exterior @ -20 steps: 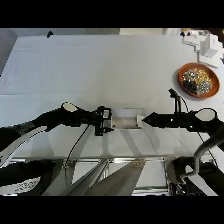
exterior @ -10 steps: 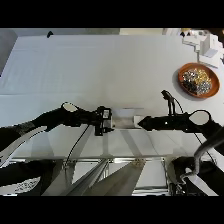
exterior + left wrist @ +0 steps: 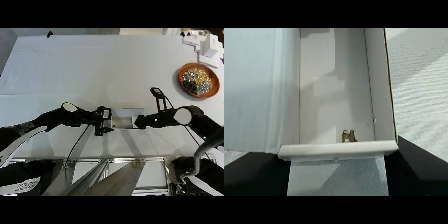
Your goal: Fold the box and place the chain.
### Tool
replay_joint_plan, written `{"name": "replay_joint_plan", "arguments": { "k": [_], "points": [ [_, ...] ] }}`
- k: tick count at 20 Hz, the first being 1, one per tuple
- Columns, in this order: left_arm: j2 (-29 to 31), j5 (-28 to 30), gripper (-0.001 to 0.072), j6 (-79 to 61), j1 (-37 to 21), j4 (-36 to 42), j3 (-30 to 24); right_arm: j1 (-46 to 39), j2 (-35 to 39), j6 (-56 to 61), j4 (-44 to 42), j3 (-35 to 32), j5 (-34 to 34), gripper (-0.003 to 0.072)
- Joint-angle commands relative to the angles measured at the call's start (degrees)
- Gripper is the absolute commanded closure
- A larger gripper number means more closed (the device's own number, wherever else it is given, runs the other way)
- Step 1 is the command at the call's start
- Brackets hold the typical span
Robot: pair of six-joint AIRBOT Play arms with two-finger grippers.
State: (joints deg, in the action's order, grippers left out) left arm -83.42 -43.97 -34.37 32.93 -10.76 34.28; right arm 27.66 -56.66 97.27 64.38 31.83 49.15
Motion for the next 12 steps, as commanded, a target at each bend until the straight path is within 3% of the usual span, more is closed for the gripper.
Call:
{"name": "replay_joint_plan", "arguments": {
  "k": [1,4,12],
  "points": [
    [0.02,0.02,0.0644,0.00,0.02,0.00,0.02,5.49,-5.62,12.46,9.40,4.66,3.04,0.0184],
    [0.02,0.02,0.0644,0.00,0.02,0.00,0.02,8.94,-9.38,20.37,15.41,7.69,8.81,0.0184],
    [0.04,0.02,0.0644,0.00,0.02,0.00,0.02,12.92,-12.87,26.01,15.80,13.00,8.98,0.0194]
  ]
}}
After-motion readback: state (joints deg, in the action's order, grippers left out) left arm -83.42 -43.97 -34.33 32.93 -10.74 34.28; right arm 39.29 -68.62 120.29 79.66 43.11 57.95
